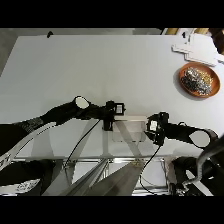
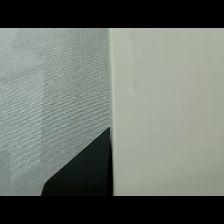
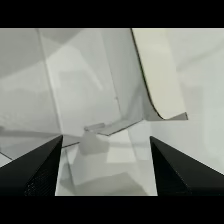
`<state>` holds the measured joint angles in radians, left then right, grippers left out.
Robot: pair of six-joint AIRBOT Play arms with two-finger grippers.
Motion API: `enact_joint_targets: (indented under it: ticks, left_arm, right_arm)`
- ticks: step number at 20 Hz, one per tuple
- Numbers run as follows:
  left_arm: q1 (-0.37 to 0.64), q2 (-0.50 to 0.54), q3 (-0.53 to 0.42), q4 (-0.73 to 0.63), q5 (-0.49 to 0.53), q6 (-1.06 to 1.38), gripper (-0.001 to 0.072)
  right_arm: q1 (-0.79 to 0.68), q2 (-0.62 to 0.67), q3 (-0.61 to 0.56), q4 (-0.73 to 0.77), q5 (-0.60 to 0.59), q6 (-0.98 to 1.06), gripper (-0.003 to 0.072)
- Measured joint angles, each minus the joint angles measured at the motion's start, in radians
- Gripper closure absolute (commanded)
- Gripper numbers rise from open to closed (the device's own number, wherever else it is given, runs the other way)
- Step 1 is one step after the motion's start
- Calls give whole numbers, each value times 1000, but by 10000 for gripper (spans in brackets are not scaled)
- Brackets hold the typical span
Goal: Fold the box and place the chain.
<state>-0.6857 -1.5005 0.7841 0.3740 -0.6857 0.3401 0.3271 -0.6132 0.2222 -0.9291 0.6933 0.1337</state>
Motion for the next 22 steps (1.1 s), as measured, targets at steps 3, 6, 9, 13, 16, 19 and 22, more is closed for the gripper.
enact_joint_targets:
  ticks: [3, 6, 9, 13, 16, 19, 22]
  left_arm:
    - [0, 0, 0, 0, 0, 0, 701]
    - [0, 0, 0, 0, 0, 0, 701]
    - [0, 0, 0, 0, 0, 0, 701]
    - [0, 0, 0, 0, 0, 0, 701]
    - [0, 0, 0, 0, 0, 0, 701]
    - [0, 0, 0, 0, 0, 0, 701]
    - [0, 0, 0, 0, 0, 0, 701]
  right_arm:
    - [-5, 26, 0, -8, 25, -11, 87]
    - [11, 119, -2, -60, 61, 46, 47]
    - [97, 199, -11, -129, 94, 148, -13]
    - [307, 243, -40, -256, 110, 291, -10]
    - [408, 231, -77, -301, 61, 336, -6]
    - [436, 180, -98, -341, -43, 354, -6]
    - [410, 117, -106, -379, -126, 361, -3]
